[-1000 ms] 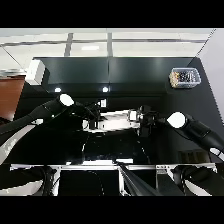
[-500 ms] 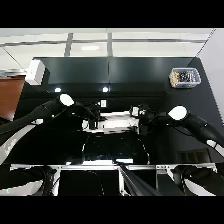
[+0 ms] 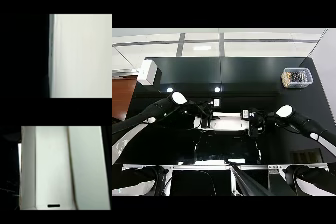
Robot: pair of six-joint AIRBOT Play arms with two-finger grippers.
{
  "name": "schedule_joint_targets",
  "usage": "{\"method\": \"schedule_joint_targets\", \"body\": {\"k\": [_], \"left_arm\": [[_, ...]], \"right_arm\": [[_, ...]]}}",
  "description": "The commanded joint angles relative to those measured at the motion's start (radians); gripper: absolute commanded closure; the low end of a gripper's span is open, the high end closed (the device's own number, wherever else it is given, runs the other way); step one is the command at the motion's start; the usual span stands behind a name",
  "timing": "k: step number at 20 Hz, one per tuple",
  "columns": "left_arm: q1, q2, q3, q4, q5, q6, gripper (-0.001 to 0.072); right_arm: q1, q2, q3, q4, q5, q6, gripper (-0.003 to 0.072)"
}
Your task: Fold the box and place the chain.
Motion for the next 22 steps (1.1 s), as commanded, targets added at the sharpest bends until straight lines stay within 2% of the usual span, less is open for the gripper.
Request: {"method": "schedule_joint_targets", "body": {"k": [1,5,9,22], "left_arm": [[0.0,-0.005,0.002,-0.003,-0.014,-0.003,0.0682],[0.0,-0.029,0.002,-0.003,-0.029,-0.032,0.0682],[0.0,-0.031,0.002,-0.003,-0.029,-0.031,0.0682],[0.0,-0.031,0.002,-0.003,-0.027,-0.031,0.0682]], "right_arm": [[-0.001,-0.021,0.0,0.002,-0.008,-0.006,-0.0017],[-0.001,-0.024,0.0,-0.005,-0.018,0.01,-0.0017],[-0.001,-0.025,0.0,-0.08,-0.026,0.053,-0.0017],[0.0,-0.043,0.002,-0.08,-0.033,0.071,-0.0015]]}}
